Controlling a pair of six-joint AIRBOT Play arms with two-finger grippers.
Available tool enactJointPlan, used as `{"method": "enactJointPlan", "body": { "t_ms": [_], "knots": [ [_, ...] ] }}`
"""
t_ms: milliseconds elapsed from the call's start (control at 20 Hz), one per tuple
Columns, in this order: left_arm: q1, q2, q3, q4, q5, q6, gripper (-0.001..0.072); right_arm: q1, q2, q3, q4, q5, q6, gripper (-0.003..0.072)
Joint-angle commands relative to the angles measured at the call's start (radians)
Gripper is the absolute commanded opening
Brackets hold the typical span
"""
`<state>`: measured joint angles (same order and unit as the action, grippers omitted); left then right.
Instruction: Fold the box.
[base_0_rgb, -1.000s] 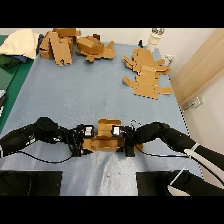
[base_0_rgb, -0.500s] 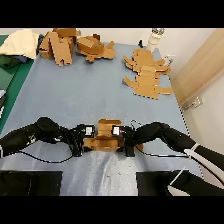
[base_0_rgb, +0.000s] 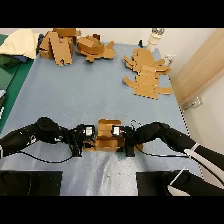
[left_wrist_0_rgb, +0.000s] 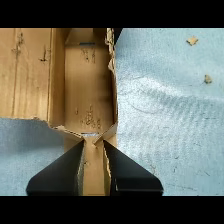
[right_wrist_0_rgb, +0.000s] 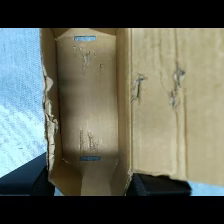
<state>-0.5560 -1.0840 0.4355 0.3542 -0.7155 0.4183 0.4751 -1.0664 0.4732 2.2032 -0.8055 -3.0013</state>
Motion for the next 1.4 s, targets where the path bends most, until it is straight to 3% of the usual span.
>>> {"method": "enactJointPlan", "body": {
  "t_ms": [0,550,600,650,1350],
  "knots": [
    [0.000,-0.001,0.000,-0.046,0.002,0.004,0.0184,0.000,0.000,0.000,0.000,0.000,0.000,0.0524],
    [-0.111,-0.001,0.000,-0.070,0.142,0.004,0.0163,0.000,0.000,0.000,0.000,0.000,0.000,0.0524],
    [-0.114,-0.001,0.000,-0.071,0.142,0.004,0.0143,0.000,0.000,0.000,0.000,0.000,0.000,0.0524],
    [-0.116,-0.001,0.000,-0.069,0.144,0.004,0.0015,0.000,0.000,0.000,0.000,0.000,0.000,0.0523],
    [-0.124,-0.001,0.000,-0.102,0.158,0.004,0.0015,0.000,0.000,0.000,0.000,0.000,0.000,0.0524]
  ]
}}
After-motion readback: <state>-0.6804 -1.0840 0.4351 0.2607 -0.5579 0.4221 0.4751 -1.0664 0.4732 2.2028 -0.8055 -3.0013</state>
